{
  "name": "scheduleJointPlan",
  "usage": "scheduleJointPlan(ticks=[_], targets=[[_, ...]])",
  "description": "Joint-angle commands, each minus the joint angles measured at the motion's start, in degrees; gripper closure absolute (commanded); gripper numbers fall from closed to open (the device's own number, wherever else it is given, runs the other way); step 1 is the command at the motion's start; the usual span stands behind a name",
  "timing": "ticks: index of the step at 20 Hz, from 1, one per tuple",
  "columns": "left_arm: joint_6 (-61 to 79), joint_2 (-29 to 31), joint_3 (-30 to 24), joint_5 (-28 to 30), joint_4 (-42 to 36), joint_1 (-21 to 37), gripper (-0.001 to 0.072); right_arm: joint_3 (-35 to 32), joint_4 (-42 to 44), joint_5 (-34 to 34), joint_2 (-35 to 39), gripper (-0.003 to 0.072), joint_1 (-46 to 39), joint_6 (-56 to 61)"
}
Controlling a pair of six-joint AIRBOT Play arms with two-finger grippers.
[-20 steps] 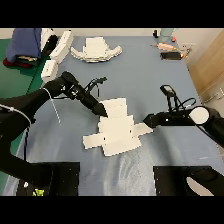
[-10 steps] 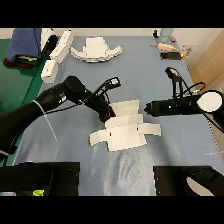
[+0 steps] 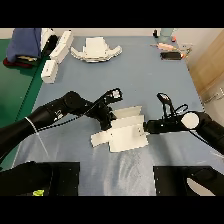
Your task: Fold the box.
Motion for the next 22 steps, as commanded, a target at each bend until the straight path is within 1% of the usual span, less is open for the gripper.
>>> scheduleJointPlan(ticks=[1,4,8,12,15,18,20,22], targets=[[0.63,1.33,-0.83,-0.15,0.24,-1.79,0.07,-2.25,-3.23,-5.14,-2.03,0.0685,0.13,0.9],[0.98,1.33,-1.4,0.52,0.35,-3.1,0.07,-2.25,-2.69,-5.22,-3.08,0.0685,0.2,0.87],[3.1,1.33,-2.36,2.84,0.35,-3.43,0.07,-2.16,-1.68,-3.65,-1.68,0.0685,0.2,0.85],[5.05,1.33,-4.92,6.88,0.31,-4.33,0.0699,-2.14,-1.4,-2.89,-0.2,0.0685,0.17,0.85],[7.56,1.33,-6.8,10.47,0.35,-6.19,0.07,-2.14,-2.1,-3.19,1.51,0.0685,0.13,0.94],[10.23,2.01,-7.06,12.13,0.42,-8.13,0.07,-2.14,-6.1,-3.56,2.78,0.0685,0.13,4.83],[12.7,4.2,-7.06,12.87,0.39,-8.39,0.07,-2.14,-9.75,-3.96,3.1,0.0685,0.13,8.76],[12.63,6.45,-7.06,12.35,0.39,-8.35,0.0699,-2.14,-11.96,-5.38,3.34,0.0685,0.13,12.0]])
